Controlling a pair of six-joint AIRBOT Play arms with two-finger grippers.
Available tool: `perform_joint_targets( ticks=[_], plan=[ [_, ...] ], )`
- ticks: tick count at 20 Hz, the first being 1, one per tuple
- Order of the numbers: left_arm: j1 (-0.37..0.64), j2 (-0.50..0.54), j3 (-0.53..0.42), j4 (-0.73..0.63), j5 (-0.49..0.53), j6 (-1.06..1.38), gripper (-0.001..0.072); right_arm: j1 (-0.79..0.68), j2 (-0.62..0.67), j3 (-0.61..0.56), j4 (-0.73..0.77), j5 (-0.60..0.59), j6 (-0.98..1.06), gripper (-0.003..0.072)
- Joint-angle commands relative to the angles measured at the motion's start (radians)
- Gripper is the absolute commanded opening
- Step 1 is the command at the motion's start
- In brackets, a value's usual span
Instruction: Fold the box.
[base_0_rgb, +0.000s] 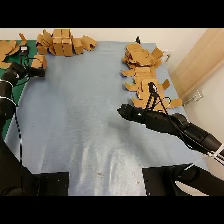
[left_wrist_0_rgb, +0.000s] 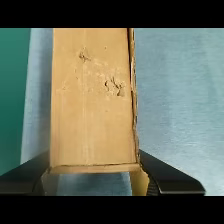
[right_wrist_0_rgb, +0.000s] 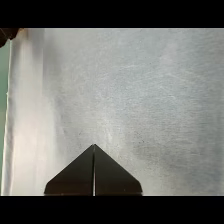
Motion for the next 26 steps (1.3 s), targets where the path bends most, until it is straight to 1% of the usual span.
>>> perform_joint_targets(
  ticks=[1,2,6,8,11,13,15,16,17,18,20,21,22,23,24,26],
  plan=[
    [0.008,-0.005,0.044,0.101,-0.097,-0.1,0.0708,0.0,-0.001,0.0,0.001,-0.001,0.001,0.0001],
    [0.006,-0.005,0.054,0.1,-0.113,-0.104,0.0718,0.0,-0.001,0.0,0.001,-0.001,0.001,0.0001],
    [0.0,-0.004,0.106,0.094,-0.193,-0.106,0.0718,0.0,-0.001,0.0,0.001,-0.003,0.001,0.0002],
    [0.004,0.016,0.119,0.096,-0.244,-0.106,0.0718,0.0,-0.001,0.0,0.001,-0.016,0.001,0.0002],
    [0.016,0.101,0.119,0.098,-0.308,-0.106,0.0718,0.0,-0.001,0.0,0.001,-0.019,0.001,0.0002],
    [0.026,0.172,0.119,0.102,-0.327,-0.103,0.0718,0.0,-0.001,0.0,0.0,-0.045,0.0,0.0003],
    [0.032,0.237,0.119,0.102,-0.386,-0.103,0.0716,0.0,-0.001,0.0,0.0,-0.081,0.0,0.0003],
    [0.032,0.269,0.118,0.101,-0.449,-0.11,0.0495,0.0,-0.001,0.001,0.0,-0.094,0.0,0.0003],
    [0.031,0.292,0.117,0.101,-0.515,-0.101,0.0024,0.0,-0.001,0.004,0.0,-0.1,0.0,0.0003],
    [0.024,0.31,0.117,0.095,-0.57,-0.091,0.001,0.0,-0.001,0.011,-0.009,-0.098,0.0,0.0003],
    [-0.002,0.345,0.111,0.073,-0.674,-0.098,0.0008,-0.001,-0.003,0.044,-0.051,-0.109,0.0,0.0003],
    [-0.023,0.368,0.096,0.051,-0.721,-0.099,0.0006,-0.01,-0.007,0.067,-0.066,-0.137,0.001,0.0002],
    [-0.047,0.395,0.068,0.012,-0.763,-0.099,0.0005,-0.024,-0.016,0.099,-0.074,-0.19,0.001,0.0002],
    [-0.072,0.423,0.026,-0.039,-0.801,-0.098,0.0005,-0.036,-0.029,0.134,-0.09,-0.246,0.0,0.0002],
    [-0.103,0.463,-0.039,-0.071,-0.826,-0.094,0.0005,-0.045,-0.047,0.176,-0.114,-0.307,0.0,0.0002],
    [-0.172,0.555,-0.205,-0.062,-0.815,-0.095,0.0005,-0.046,-0.082,0.262,-0.16,-0.402,0.0,0.0002]
  ],
)
